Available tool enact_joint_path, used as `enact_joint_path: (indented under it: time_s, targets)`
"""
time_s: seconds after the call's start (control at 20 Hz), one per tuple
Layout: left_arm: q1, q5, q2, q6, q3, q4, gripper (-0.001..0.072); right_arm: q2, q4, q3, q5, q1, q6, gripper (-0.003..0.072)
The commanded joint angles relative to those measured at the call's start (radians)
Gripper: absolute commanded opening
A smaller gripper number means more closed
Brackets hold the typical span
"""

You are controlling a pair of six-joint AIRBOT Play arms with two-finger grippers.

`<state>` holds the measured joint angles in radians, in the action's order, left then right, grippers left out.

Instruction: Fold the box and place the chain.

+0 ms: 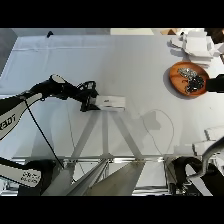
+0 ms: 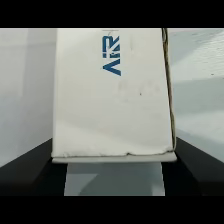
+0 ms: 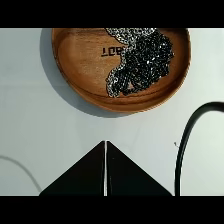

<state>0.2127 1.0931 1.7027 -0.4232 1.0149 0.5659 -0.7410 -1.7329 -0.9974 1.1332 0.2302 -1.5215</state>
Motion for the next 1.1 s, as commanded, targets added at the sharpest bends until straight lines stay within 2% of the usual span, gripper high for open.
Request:
enact_joint_path:
  time_s: [0.0, 0.15, 0.3, 0.55, 0.7, 0.75, 0.85, 1.05]
  targets:
    - [-0.001, 0.013, -0.068, 0.18, 0.001, 0.002, 0.0005, 0.001, 0.017, -0.001, -0.008, 0.0, 0.0, 0.0011]
    - [-0.001, -0.013, -0.211, 0.436, 0.001, 0.078, 0.0005, 0.001, 0.018, -0.001, -0.008, 0.0, 0.0, 0.0011]
    - [-0.001, -0.044, -0.385, 0.667, 0.001, 0.246, 0.0005, 0.001, 0.018, -0.001, -0.008, 0.0, 0.0, 0.0011]
    - [-0.002, -0.053, -0.657, 1.094, 0.001, 0.749, 0.0008, 0.001, 0.026, -0.001, -0.008, 0.0, 0.0, 0.0011]
    - [-0.008, -0.053, -0.78, 1.356, 0.001, 1.034, 0.0009, 0.001, 0.06, -0.001, -0.008, 0.0, 0.0, 0.0011]
    - [-0.023, -0.058, -0.809, 1.391, 0.001, 1.066, 0.0009, 0.001, 0.068, -0.001, -0.008, 0.0, 0.0, 0.0011]
    - [-0.081, -0.11, -0.857, 1.427, 0.001, 1.044, 0.0008, 0.001, 0.073, -0.001, -0.008, 0.0, 0.0, 0.0011]
    - [-0.274, -0.299, -0.874, 1.634, 0.0, 0.935, 0.0008, 0.001, 0.074, -0.001, -0.007, 0.0, 0.0, 0.0011]
